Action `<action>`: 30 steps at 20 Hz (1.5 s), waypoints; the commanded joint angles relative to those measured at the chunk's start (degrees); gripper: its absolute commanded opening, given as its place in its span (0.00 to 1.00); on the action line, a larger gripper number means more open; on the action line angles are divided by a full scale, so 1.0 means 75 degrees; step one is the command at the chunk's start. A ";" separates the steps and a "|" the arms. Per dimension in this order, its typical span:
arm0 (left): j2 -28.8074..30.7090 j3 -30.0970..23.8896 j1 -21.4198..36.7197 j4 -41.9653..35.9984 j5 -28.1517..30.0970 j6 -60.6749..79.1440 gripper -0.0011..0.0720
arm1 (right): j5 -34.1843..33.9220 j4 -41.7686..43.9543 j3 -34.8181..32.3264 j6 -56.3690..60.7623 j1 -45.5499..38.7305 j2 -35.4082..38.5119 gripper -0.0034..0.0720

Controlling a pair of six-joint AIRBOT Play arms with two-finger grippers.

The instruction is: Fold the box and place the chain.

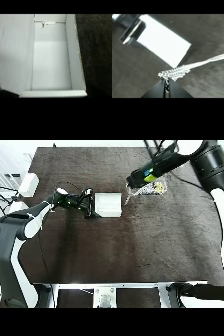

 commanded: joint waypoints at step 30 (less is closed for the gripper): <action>0.0003 0.0003 0.0003 0.0003 0.0006 0.0003 0.67 | -0.3235 0.0615 -0.1580 0.0058 0.0586 -0.1964 0.41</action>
